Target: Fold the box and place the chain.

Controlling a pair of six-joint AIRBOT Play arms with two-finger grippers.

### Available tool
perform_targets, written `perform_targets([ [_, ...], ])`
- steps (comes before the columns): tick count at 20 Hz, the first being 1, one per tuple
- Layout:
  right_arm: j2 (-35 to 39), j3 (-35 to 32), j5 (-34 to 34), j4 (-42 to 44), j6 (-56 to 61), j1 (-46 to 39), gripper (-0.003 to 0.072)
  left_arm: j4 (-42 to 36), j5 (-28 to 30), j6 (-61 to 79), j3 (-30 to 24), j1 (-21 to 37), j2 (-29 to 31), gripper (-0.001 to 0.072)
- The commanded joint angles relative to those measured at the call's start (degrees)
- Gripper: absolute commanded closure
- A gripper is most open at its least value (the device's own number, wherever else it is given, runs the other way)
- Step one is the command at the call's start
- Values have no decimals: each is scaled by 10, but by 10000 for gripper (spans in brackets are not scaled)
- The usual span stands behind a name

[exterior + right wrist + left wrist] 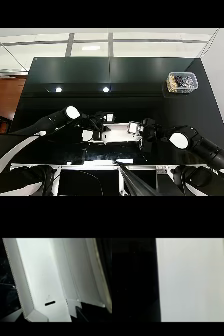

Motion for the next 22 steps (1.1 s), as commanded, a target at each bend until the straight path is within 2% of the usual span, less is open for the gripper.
perform_targets([
  [1,0,2,-16,27,-22,-2,-5,0,-1,1,0,0,0,683],
  [7,0,2,-30,29,-40,-2,-5,0,-1,1,0,0,0,683],
  [9,0,2,-42,-4,-48,-3,-5,0,-1,1,0,0,0,683],
  [17,-1,6,-37,38,-48,-24,-4,0,-1,1,0,0,0,683],
  [19,-8,6,0,115,-85,-52,-4,0,-1,1,0,0,0,682],
  [21,-39,6,74,223,-208,-83,-4,0,-1,1,0,0,0,683],
  [22,-56,6,76,257,-259,-91,-3,0,-1,1,0,0,0,682],
])
